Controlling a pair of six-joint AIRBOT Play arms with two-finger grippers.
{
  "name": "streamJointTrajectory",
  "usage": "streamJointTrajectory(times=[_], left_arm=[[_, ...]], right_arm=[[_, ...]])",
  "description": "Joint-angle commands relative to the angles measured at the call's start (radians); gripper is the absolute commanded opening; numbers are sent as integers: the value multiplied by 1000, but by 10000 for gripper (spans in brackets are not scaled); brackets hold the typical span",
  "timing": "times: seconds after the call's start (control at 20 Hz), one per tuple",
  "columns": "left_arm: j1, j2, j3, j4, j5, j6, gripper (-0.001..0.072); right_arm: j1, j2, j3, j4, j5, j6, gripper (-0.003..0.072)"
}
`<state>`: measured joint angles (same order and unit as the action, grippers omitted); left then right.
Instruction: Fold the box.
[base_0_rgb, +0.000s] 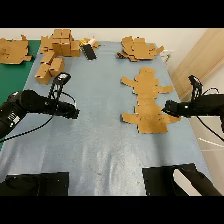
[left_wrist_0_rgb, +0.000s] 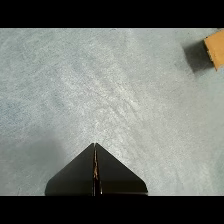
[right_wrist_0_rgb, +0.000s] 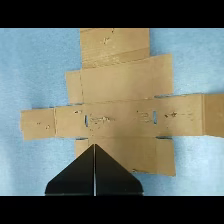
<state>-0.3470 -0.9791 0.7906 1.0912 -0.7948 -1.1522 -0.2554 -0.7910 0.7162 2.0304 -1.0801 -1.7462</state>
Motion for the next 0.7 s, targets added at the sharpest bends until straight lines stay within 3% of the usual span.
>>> streamJointTrajectory(times=[0.0,0.05,0.1,0.15,0.2,0.4,0.45,0.5,0.65], left_arm=[[-1,0,0,0,0,0,10],[-1,0,0,0,0,0,10],[-1,0,0,0,0,0,10],[-1,0,0,0,0,0,10],[-1,0,0,0,0,0,10],[-1,0,0,0,0,0,10],[-1,0,0,0,0,0,10],[-1,0,0,0,11,10,10],[-1,0,0,0,104,11,10]], right_arm=[[1,-1,-1,0,0,5,4],[1,-1,-1,0,-1,20,6],[1,-1,-1,-1,0,40,89],[-1,-1,-1,-7,0,57,223],[-4,-1,0,-29,3,79,280],[-84,-50,68,-211,-14,161,287],[-121,-83,100,-243,-42,160,321],[-165,-128,135,-275,-74,159,426],[-247,-253,189,-341,-99,117,454]])
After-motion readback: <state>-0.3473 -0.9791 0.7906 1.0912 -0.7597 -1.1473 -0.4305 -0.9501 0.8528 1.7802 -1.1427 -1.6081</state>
